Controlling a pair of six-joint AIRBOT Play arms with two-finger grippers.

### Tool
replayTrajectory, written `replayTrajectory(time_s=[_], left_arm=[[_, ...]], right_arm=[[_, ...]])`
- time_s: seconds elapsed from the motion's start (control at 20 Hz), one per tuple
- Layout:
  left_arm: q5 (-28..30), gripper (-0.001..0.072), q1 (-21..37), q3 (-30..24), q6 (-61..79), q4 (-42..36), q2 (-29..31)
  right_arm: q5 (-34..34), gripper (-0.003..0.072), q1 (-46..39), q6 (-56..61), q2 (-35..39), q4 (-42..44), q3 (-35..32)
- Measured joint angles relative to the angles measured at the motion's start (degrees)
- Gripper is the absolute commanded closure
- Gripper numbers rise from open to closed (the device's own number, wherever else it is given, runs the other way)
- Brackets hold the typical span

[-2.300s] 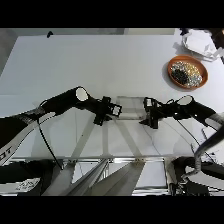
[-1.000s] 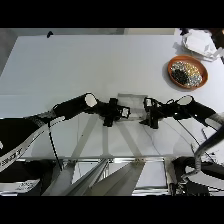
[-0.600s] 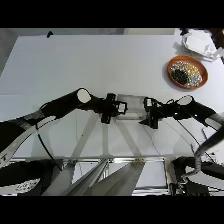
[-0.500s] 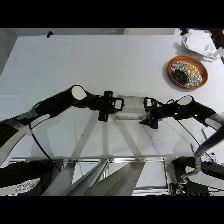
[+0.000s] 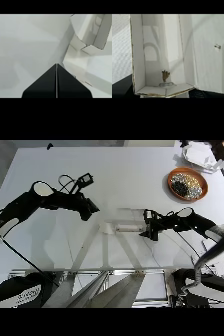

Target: Fold the box and place the chain.

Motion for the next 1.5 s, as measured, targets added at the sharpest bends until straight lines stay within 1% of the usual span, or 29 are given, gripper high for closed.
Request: replayTrajectory(time_s=[0.1,0.2,0.3,0.45,0.65,0.85,1.0,1.2,1.35,1.5], left_arm=[[-2.9,0.0706,2.4,-0.2,-9.3,0.5,-0.7],[-5.6,0.0706,3.5,-0.6,-16.2,0.6,-2.1],[-7.9,0.0707,3.6,-1.3,-21.3,0.7,-3.9],[-8.4,0.0707,2.3,-1.7,-26.0,0.7,-6.0],[-7.0,0.0707,0.1,-2.6,-30.4,1.0,-8.3],[-3.0,0.0707,-1.6,-5.7,-33.0,0.5,-9.8],[0.6,0.0706,-4.0,-7.3,-33.4,-0.9,-10.8],[4.3,0.0706,-7.8,-7.9,-30.4,-5.9,-11.5],[5.6,0.0706,-9.3,-8.1,-27.4,-10.6,-11.5],[6.0,0.0697,-9.9,-8.1,-25.8,-12.9,-10.8]], right_arm=[[0.0,0.0230,0.0,0.0,0.0,0.0,0.0],[0.0,0.0230,0.0,0.0,0.0,0.0,0.0],[0.0,0.0230,0.0,0.0,0.0,0.0,0.0],[0.0,0.0230,0.0,0.0,0.0,0.0,0.0],[0.0,0.0230,0.0,0.0,0.0,0.0,0.0],[0.0,0.0230,0.0,0.0,0.0,0.0,0.0],[0.0,0.0230,0.0,0.0,0.0,0.0,0.0],[0.0,0.0230,0.0,0.0,0.0,0.0,0.0],[0.0,0.0230,0.0,0.0,0.0,0.0,0.0],[0.0,0.0230,0.0,0.0,0.0,0.0,0.0]])
